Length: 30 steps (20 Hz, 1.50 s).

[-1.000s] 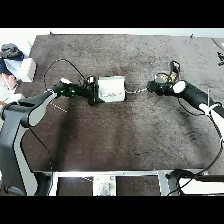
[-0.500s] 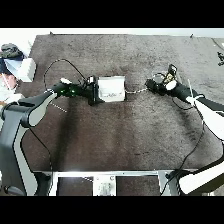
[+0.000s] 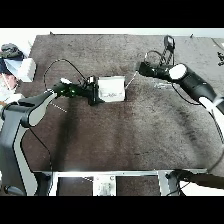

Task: Fold the box and place the chain.

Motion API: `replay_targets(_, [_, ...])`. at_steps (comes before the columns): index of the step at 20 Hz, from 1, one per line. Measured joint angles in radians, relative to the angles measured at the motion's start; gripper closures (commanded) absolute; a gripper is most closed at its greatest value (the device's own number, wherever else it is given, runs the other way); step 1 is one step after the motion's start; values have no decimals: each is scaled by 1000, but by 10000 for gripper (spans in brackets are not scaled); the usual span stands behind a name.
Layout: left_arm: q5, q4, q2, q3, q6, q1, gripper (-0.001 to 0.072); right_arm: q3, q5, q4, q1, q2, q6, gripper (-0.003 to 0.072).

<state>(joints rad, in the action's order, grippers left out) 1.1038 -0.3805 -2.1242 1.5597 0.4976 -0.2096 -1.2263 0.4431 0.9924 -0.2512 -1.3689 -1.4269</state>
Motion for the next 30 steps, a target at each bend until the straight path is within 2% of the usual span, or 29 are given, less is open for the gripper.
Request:
replay_targets(4, [0, 0, 0, 0, 0, 0, 354, -2, -48, 2, -124, 72, 14, 676])
replay_targets(9, [0, 0, 0, 0, 0, 0, 354, -2, -91, 2, -239, 34, 15, 671])
replay_targets(11, [0, 0, 0, 0, 0, 0, 354, -2, -83, 4, -263, -5, 14, 297])
replay_targets(12, [0, 0, 0, 0, 0, 0, 354, -2, -70, 16, -266, -21, 14, 355])
replay_targets(13, [0, 0, 0, 0, 0, 0, 354, -2, -50, 29, -262, -35, 14, 371])
replay_targets(17, [0, 0, 0, 0, 0, 0, 354, 18, 52, 124, -180, -47, -1, 371])
replay_targets(21, [0, 0, 0, 0, 0, 0, 354, 104, 92, 208, 6, -37, -97, 371])
replay_targets(25, [0, 1, 0, 0, 0, 0, 354, 170, 32, 226, 156, -80, -196, 370])
replay_targets(30, [0, 2, 0, 0, 0, 0, 354, 190, -145, 136, 196, -177, -239, 371])
